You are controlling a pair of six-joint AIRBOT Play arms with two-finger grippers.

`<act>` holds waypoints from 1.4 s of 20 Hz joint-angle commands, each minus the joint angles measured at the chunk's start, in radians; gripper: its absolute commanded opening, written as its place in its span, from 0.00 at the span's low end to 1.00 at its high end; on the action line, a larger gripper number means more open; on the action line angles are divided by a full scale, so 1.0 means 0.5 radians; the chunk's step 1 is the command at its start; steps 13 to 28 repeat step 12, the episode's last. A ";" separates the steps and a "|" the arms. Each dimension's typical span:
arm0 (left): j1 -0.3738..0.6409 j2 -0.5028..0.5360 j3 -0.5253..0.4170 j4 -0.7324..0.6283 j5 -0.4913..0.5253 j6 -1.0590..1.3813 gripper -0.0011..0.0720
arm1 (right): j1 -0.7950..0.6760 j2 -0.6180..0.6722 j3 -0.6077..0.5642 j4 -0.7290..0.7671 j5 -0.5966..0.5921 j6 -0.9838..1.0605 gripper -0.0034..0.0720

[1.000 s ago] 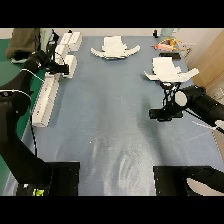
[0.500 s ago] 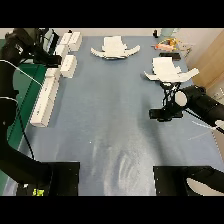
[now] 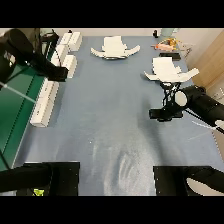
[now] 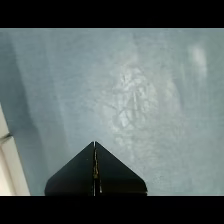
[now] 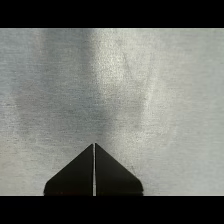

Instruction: Fold the box.

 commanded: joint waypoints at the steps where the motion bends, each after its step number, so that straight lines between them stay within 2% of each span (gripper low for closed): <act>1: -0.217 0.428 -0.600 0.005 0.301 -0.082 0.03 | -0.001 0.000 0.002 0.001 0.000 0.001 0.07; 4: -0.416 0.667 -0.992 0.005 0.480 -0.227 0.04 | -0.001 0.000 0.002 0.001 0.000 0.001 0.07; 7: -0.577 0.742 -1.187 0.005 0.601 -0.256 0.04 | -0.001 0.000 0.002 0.001 0.000 0.001 0.07; 11: -0.671 0.742 -1.203 -0.008 0.562 -0.285 0.04 | -0.001 0.000 0.002 0.001 0.000 0.001 0.07; 28: -0.672 0.742 -1.203 -0.008 0.562 -0.285 0.04 | -0.001 0.000 0.002 0.001 0.000 0.001 0.07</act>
